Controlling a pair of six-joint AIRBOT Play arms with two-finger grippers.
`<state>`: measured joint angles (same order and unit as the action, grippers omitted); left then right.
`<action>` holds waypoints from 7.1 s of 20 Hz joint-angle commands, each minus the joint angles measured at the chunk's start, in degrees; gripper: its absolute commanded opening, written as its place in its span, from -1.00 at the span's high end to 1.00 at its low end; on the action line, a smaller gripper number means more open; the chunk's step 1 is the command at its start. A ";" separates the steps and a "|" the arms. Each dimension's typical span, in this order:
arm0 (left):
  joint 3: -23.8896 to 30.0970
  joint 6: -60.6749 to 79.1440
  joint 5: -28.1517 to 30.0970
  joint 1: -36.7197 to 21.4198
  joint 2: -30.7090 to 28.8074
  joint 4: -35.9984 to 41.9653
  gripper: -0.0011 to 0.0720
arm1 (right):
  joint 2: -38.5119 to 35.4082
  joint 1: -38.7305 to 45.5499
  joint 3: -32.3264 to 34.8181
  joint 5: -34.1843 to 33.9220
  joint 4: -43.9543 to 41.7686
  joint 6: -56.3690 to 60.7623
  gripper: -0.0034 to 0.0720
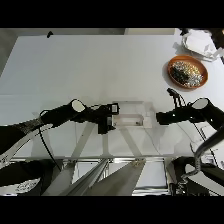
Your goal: Fold the box and place the chain.
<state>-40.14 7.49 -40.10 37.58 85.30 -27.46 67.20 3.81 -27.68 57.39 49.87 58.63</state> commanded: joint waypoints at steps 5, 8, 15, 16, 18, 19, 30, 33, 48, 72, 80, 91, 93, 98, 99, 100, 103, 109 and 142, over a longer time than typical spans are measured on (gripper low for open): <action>0.02 0.02 0.00 0.02 -0.02 0.00 0.03 | -1.11 -1.97 -0.04 0.83 -4.31 -2.38 0.68; 0.02 0.02 0.02 0.02 -0.02 0.00 0.03 | -3.02 -1.97 -0.04 3.37 -7.08 -4.35 0.63; 0.02 0.02 0.00 0.02 -0.02 0.00 0.03 | -4.11 -1.97 -0.04 8.63 -10.38 -4.76 0.37; 0.02 0.02 0.02 0.02 -0.02 -0.02 0.03 | -4.11 -1.97 -0.04 9.51 -11.61 -4.94 0.24; 0.02 0.02 0.02 0.02 -0.02 0.00 0.03 | -4.13 -1.97 -0.04 10.21 -13.49 -5.16 0.04; 0.02 0.02 0.00 0.02 -0.02 0.00 0.03 | -4.11 -1.97 -0.04 10.16 -13.68 -5.18 -0.02; 0.02 0.02 0.00 0.02 -0.02 0.00 0.03 | -4.11 -14.01 -0.66 -5.18 -8.17 -0.66 -0.36; 0.02 0.02 0.00 0.02 -0.02 0.00 0.03 | -4.11 -18.47 -3.74 -6.91 3.61 9.70 -0.36; 0.02 0.02 0.02 0.02 -0.02 0.00 0.03 | -0.17 -33.22 -15.85 -3.98 28.06 42.12 -0.33; 0.02 0.02 0.00 0.02 -0.02 0.00 0.03 | 8.17 -42.42 -16.68 -3.87 33.75 52.68 0.15; 0.02 0.02 0.00 0.02 -0.02 0.00 0.03 | 8.24 -42.42 -16.68 -2.95 35.39 54.99 0.88; 0.02 0.02 0.02 0.02 -0.02 0.00 0.03 | 8.22 -42.42 -16.68 -3.43 35.28 54.95 0.86; 0.02 0.02 0.00 0.02 -0.02 -0.02 0.03 | 7.58 -42.42 -16.68 -2.58 35.47 54.84 0.25; 0.02 0.02 0.00 0.02 -0.02 -0.02 0.03 | -0.94 -42.36 -16.68 0.04 39.39 47.34 -0.13; 0.02 0.02 0.00 0.02 -0.02 -0.02 0.03 | -3.26 -41.92 -16.68 0.37 41.18 47.32 -0.15; 0.02 0.02 0.00 0.02 -0.02 0.00 0.03 | -5.51 -41.16 -16.70 0.96 42.23 47.04 -0.15; 0.02 0.02 0.02 0.02 -0.02 -0.02 0.03 | -12.94 -35.80 -16.70 3.61 42.95 42.91 -0.15; 0.02 0.02 0.02 0.02 -0.02 -0.02 0.03 | -15.56 -8.31 -17.97 -0.37 42.88 32.13 -0.14; 0.02 0.02 0.00 0.02 -0.02 0.00 0.03 | 35.30 6.67 -54.75 -6.60 36.50 26.84 0.88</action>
<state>-40.14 7.51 -40.10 37.60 85.30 -27.46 102.48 10.46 -82.37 50.30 86.21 85.47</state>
